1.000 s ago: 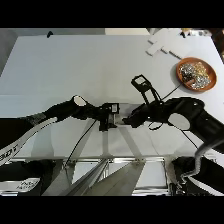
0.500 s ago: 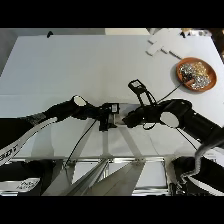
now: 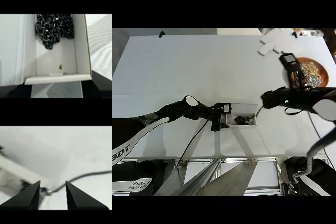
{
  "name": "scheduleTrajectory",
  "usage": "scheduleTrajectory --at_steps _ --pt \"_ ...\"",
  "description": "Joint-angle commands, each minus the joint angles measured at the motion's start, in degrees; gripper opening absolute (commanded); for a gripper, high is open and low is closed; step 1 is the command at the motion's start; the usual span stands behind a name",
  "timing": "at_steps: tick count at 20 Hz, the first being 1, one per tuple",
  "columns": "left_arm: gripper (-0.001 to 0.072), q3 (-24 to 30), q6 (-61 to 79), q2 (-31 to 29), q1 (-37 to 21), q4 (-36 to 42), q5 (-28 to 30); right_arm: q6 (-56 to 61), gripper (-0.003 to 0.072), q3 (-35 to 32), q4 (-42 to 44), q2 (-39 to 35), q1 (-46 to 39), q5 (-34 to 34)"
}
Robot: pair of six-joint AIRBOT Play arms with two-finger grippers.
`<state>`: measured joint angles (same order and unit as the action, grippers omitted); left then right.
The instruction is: Fold the box and place the chain.
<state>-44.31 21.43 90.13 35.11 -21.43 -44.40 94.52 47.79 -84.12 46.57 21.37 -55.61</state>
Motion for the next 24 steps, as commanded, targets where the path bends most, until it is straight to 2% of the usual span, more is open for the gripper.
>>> scheduleTrajectory --at_steps 1,4,7,10,13,17,22,23,24 --pt "0.0336 0.0 0.0 0.0 0.0 0.0 0.0 -3.8 0.0354 0.9 -2.7 4.3 -11.4 -3.0" --pt "0.0336 0.0 0.0 0.0 0.0 0.0 0.0 -4.4 0.0353 2.4 -2.7 15.5 -15.2 -3.1" --pt "0.0336 0.0 0.0 0.0 0.0 0.0 0.0 -4.4 0.0353 7.6 -2.9 27.0 -15.3 -5.1" --pt "0.0336 0.0 0.0 0.0 0.0 0.0 0.0 -4.3 0.0351 11.2 -2.9 34.5 -15.3 -4.9" --pt "0.0336 0.0 0.0 0.0 0.0 0.0 0.0 -3.8 0.0351 11.3 -3.2 38.5 -15.3 -4.6" --pt "0.0336 0.0 0.0 0.0 0.0 0.0 0.0 0.2 0.0330 11.3 -3.0 41.1 -15.3 -0.2" --pt "0.0336 0.0 0.0 0.0 0.0 0.0 0.0 2.0 0.0304 11.3 -3.1 42.2 -15.3 -1.6" --pt "0.0336 0.0 0.0 0.0 0.0 0.0 0.0 2.9 0.0222 11.3 -3.1 42.5 -15.3 -1.6" --pt "0.0336 0.0 0.0 0.0 0.0 0.0 0.0 3.0 0.0100 11.3 -3.1 42.8 -15.3 -1.6"
